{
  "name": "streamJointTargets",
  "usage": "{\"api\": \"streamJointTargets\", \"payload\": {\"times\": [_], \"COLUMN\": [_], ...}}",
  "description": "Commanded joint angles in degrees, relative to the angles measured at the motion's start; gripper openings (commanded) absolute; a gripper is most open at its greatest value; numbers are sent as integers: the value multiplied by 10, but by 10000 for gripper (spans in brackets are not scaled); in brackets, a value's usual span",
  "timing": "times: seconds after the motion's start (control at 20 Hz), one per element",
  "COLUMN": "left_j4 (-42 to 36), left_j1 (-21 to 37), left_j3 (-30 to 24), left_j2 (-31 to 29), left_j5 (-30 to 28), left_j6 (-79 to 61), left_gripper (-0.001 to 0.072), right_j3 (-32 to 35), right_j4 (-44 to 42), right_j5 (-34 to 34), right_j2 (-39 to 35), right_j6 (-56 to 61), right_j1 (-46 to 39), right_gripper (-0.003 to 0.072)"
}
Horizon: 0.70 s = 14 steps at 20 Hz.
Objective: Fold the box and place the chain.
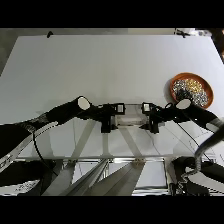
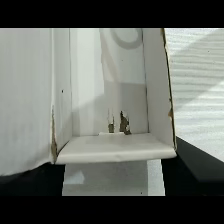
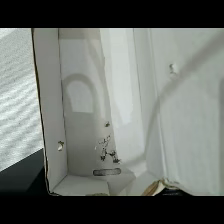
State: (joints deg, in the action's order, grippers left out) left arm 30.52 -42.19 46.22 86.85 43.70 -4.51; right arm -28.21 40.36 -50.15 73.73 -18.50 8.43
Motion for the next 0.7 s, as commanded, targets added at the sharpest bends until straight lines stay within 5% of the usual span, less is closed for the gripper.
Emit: {"api": "streamJointTargets", "payload": {"times": [0.0,0.65], "left_j4": [0,0], "left_j1": [0,0], "left_j3": [0,0], "left_j2": [0,0], "left_j5": [8,9], "left_j6": [0,0], "left_gripper": [91,91], "right_j3": [0,0], "right_j4": [-1,-2], "right_j5": [1,-10], "right_j2": [0,-2], "right_j6": [0,5], "right_j1": [0,0], "right_gripper": [414,420]}}
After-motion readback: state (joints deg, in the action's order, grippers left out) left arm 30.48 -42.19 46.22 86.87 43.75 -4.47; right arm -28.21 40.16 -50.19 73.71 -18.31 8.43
